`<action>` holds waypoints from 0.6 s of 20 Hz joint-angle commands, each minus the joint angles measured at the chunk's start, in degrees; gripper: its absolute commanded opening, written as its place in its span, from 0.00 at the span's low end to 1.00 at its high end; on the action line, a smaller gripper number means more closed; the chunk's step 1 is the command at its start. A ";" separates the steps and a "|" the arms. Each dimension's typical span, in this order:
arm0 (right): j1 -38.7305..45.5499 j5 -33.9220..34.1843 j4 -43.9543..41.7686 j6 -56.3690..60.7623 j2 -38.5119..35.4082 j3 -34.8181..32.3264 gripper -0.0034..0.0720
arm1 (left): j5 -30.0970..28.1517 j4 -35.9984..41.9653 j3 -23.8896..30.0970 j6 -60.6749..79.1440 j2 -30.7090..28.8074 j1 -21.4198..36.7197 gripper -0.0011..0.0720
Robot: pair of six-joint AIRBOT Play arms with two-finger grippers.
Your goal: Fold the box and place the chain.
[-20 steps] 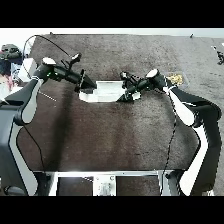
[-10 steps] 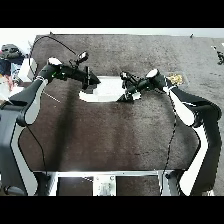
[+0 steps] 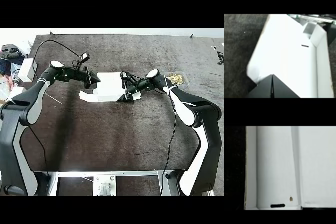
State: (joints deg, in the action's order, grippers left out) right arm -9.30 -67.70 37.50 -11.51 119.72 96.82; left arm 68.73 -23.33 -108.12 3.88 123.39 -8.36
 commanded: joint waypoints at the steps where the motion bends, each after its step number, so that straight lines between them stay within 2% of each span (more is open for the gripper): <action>1: -0.04 0.00 0.00 -0.04 -0.02 0.02 0.60 | -0.72 -0.24 1.14 -0.92 0.55 0.07 0.03; 12: -0.04 0.00 0.00 -0.04 -0.02 0.02 0.60 | 0.42 -2.62 3.85 -3.63 0.83 0.07 0.03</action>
State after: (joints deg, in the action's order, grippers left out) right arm -9.30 -67.70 37.52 -11.55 119.74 96.79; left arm 68.82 -24.58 -105.03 0.49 124.27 -8.25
